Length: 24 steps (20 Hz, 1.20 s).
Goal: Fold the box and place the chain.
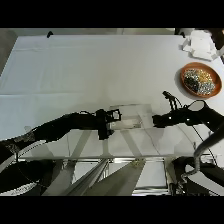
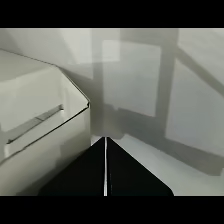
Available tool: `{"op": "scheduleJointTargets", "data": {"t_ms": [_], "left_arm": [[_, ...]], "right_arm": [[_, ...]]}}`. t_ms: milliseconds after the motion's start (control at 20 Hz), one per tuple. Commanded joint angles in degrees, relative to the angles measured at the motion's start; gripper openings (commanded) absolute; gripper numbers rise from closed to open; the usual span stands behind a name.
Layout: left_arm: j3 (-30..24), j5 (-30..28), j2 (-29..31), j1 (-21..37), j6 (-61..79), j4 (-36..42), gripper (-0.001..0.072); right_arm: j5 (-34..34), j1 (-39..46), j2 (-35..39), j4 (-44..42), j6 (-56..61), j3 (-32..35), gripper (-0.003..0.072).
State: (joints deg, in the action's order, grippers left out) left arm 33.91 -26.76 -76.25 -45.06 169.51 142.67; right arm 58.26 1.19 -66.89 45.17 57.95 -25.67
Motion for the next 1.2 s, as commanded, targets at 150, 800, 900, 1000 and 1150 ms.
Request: {"op": "scheduleJointTargets", "data": {"t_ms": [150,800,900,1000,1150], "left_arm": [[-0.02,-0.04,-0.02,-0.04,0.0,-0.02,0.0331],[-0.02,-0.02,-0.02,-0.04,0.02,-0.02,0.0331],[-0.02,-0.02,-0.02,-0.04,0.02,-0.02,0.0331],[-0.02,-0.02,-0.02,-0.04,0.02,-0.02,0.0331],[-0.02,-0.02,-0.02,-0.04,0.02,-0.02,0.0331]], "right_arm": [[1.86,-0.07,2.47,-4.2,-3.72,0.02,0.0018],[4.94,-3.32,7.96,-8.35,-5.99,0.02,0.0297],[3.28,-6.19,7.96,-8.24,-5.9,0.02,0.0393],[0.61,-7.87,7.96,-7.87,-4.48,0.02,0.0417],[-1.62,-9.86,7.96,-7.58,-2.14,0.0,0.0428]]}}
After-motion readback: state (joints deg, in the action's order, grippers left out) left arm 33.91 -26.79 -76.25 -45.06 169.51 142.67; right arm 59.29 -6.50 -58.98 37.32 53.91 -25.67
